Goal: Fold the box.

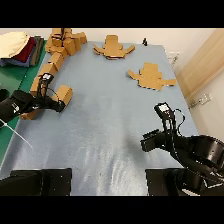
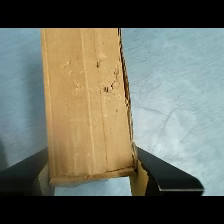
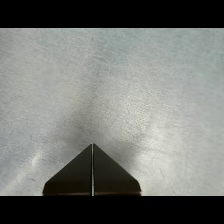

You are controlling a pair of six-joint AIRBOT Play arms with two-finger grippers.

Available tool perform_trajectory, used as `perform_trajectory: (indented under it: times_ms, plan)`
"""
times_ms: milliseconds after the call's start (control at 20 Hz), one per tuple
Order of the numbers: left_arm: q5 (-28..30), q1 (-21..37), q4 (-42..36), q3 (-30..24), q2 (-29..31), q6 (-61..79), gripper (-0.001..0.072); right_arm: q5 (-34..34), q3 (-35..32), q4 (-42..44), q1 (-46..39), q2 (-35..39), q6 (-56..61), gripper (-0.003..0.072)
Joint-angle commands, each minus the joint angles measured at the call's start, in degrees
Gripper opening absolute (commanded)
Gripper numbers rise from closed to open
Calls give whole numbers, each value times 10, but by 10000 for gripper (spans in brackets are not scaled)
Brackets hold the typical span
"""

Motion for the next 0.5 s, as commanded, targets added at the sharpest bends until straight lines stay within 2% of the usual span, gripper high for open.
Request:
perform_trajectory:
  times_ms: [0,450]
  plan:
    - [20,-26,-9,0,-3,-1,552,0,0,-1,0,0,0,6]
    - [48,-27,-2,0,-23,0,552,0,0,1,0,0,0,7]
